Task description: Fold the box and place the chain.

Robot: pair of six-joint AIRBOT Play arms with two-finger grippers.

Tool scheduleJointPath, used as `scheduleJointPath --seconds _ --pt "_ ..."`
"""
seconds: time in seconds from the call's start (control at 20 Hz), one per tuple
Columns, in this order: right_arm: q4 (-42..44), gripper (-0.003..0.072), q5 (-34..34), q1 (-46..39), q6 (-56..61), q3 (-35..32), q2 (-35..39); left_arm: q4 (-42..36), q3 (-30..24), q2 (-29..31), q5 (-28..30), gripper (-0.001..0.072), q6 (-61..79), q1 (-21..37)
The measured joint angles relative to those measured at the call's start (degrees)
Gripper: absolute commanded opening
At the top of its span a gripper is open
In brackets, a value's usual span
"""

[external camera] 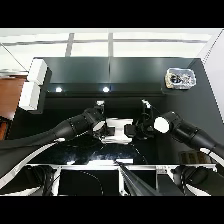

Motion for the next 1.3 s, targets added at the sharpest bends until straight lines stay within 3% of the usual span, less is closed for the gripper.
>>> scheduleJointPath --seconds 0.65,0.7,0.95,1.3 --pt "-2.19 0.0357 1.86 0.98 2.47 3.41 -3.28 0.07 0.0 0.0 0.02 0.003 -0.07 0.0" --pt "-2.27 0.0311 1.99 1.18 2.47 3.54 -3.43 0.07 0.0 0.0 0.02 0.003 -0.07 0.0" --pt "-4.72 0.0311 2.8 2.6 4.02 4.74 -4.33 0.07 0.0 0.0 0.04 0.003 -0.13 0.0" --pt "-9.62 0.031 8.09 4.44 7.67 8.87 -7.93 0.07 0.0 0.0 0.07 0.003 -0.07 0.0"
